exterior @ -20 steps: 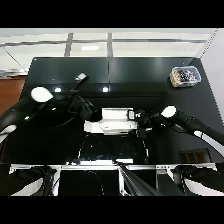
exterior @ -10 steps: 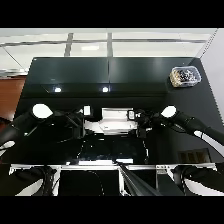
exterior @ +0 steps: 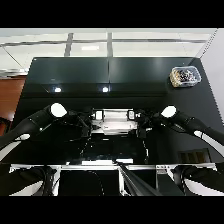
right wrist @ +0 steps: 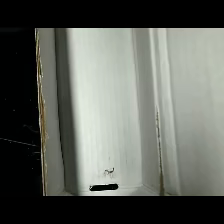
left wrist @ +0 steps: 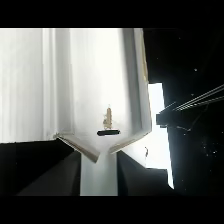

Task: Fold the box and place the chain.

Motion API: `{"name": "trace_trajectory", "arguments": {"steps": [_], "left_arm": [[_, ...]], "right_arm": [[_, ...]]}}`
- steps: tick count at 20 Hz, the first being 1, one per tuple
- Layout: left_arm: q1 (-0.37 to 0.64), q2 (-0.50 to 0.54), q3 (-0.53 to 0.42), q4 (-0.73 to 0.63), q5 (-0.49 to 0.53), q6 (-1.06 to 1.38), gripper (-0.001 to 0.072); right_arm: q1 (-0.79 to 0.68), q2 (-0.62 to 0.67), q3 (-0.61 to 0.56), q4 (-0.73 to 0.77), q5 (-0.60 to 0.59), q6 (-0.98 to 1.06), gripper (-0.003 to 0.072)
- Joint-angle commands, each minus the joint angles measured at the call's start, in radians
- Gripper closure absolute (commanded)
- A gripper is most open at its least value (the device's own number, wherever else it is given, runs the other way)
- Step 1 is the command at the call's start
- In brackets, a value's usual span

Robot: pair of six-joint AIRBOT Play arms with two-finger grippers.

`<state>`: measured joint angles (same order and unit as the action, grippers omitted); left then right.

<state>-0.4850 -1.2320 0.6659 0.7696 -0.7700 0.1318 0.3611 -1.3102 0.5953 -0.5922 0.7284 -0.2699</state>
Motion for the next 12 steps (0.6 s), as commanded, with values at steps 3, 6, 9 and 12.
{"name": "trace_trajectory", "arguments": {"steps": [3, 6, 9, 12], "left_arm": [[-0.052, -0.017, 0.003, -0.068, 0.021, -0.009, 0.0484], [-0.052, -0.029, 0.003, -0.2, 0.08, -0.009, 0.0484], [-0.052, -0.068, 0.003, -0.247, 0.085, -0.008, 0.0483], [-0.054, -0.092, 0.003, -0.247, 0.066, -0.009, 0.0513]], "right_arm": [[0.0, 0.0, 0.0, 0.0, 0.0, 0.0, 0.0559], [0.0, 0.0, 0.0, 0.0, 0.0, 0.0, 0.0559], [0.0, 0.0, 0.0, 0.0, 0.0, 0.0, 0.0559], [0.0, 0.0, 0.0, 0.0, 0.0, 0.0, 0.0559]]}}
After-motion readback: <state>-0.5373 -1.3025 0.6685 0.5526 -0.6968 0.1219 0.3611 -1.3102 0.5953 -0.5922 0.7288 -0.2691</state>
